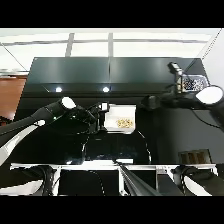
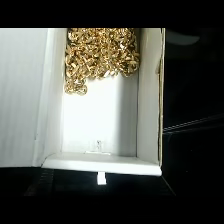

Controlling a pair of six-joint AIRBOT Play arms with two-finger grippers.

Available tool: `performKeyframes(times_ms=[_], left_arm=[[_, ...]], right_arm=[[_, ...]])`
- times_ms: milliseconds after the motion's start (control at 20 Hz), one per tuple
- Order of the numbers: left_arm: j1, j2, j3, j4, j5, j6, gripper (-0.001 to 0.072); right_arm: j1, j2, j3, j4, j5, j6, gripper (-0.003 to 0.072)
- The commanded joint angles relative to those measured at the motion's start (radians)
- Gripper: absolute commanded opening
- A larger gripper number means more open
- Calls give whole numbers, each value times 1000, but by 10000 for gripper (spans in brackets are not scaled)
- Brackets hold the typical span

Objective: Fold the box and place the chain.

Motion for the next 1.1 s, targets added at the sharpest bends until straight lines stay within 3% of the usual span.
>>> performKeyframes(times_ms=[0, 150, 300, 450, 800, 900, 950, 1000, 1050], left_arm=[[-1, -1, 0, 3, 3, -5, 391], [-1, -1, 0, 3, 3, -5, 391], [-1, -1, 0, 3, 3, -5, 391], [-1, -1, 0, 3, 3, -5, 391], [-1, -1, 0, 3, 1, -5, 392], [-1, -1, 0, 3, 0, -5, 391], [-1, -1, 0, 3, 0, -5, 391], [-1, -1, 0, 3, -1, -5, 391], [-1, -1, 0, 3, -2, -5, 391]], right_arm=[[110, -126, 1, 52, -227, -52, 689], [141, -156, 1, 51, -174, -218, 687], [138, -134, 41, -17, 56, -498, 687], [139, -109, 54, -51, 211, -658, 687], [229, -130, 6, -38, 137, -851, 686], [235, -130, 7, -38, 131, -854, 580], [235, -130, 7, -39, 130, -855, 566], [235, -130, 7, -38, 130, -854, 442], [235, -130, 7, -38, 130, -854, 409]])
